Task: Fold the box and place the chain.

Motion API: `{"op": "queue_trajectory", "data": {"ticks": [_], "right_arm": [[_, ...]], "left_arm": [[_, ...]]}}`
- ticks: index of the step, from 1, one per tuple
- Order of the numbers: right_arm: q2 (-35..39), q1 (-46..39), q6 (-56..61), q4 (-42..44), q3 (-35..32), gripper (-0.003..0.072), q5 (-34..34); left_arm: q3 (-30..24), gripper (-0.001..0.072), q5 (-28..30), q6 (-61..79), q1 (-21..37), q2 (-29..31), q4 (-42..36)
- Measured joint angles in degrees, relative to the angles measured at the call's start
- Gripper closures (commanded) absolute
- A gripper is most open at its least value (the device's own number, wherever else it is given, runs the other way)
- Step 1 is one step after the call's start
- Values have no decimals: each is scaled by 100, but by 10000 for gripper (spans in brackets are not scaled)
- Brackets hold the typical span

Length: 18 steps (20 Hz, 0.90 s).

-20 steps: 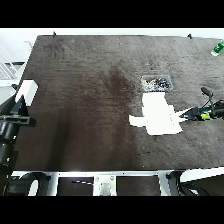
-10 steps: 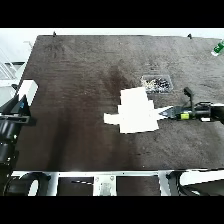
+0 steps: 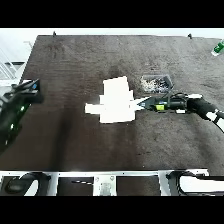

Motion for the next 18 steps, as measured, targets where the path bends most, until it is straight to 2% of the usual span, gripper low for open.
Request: {"op": "queue_trajectory", "data": {"ticks": [5,10,15,16,18], "right_arm": [[85,514,-24,192,-4,680,-896],[103,632,-199,76,-4,680,-1410],[96,802,-435,-26,-4,680,-1818],[74,868,-459,-31,-4,680,-1915],[9,1016,-481,-35,-4,680,-2037]], "left_arm": [[1615,454,-922,-271,4,-2096,339],[3292,453,-2509,-1740,323,-3864,2009],[4715,451,-4218,-2564,654,-5278,2833],[4968,414,-4494,-2645,673,-5521,2914],[5501,393,-4988,-2800,710,-6008,3032]]}}
